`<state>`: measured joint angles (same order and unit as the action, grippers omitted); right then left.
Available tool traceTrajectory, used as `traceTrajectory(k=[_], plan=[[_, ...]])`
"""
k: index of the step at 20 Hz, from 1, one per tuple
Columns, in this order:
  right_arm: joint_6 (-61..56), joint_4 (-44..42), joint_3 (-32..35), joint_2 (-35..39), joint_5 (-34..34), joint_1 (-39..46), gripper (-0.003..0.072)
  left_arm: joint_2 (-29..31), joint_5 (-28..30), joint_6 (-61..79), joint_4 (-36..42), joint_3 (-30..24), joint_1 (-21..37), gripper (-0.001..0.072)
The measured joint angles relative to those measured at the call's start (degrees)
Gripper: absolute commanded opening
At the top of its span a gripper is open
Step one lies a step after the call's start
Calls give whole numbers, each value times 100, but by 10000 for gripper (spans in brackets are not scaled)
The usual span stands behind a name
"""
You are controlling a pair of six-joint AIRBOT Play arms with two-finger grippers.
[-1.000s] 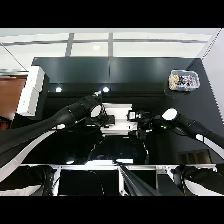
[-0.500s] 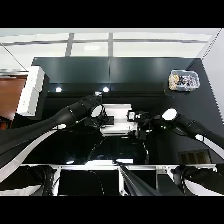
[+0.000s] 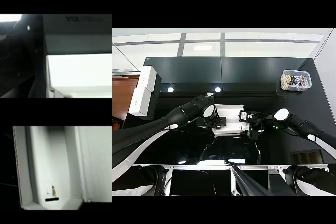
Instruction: Fold the box and place the chain.
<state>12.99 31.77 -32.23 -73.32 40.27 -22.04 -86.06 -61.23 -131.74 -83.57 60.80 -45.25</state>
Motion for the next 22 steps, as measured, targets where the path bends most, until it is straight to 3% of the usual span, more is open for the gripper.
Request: traceTrajectory(k=[1,2,8,9,10,22], plan=[[0,0,0,0,-2,0,482,0,-50,-2,2,0,0,99],[0,-2,0,0,-2,0,481,0,-90,-2,2,0,0,28],[-4,-9,0,0,-2,0,487,0,-61,-7,9,0,-2,27],[-4,-9,0,0,-2,0,644,0,-59,-4,9,0,-2,27],[-24,-2,0,0,-7,0,717,0,-66,2,9,0,0,27],[-994,999,-122,767,79,44,710,15,-201,114,-59,0,46,26]])
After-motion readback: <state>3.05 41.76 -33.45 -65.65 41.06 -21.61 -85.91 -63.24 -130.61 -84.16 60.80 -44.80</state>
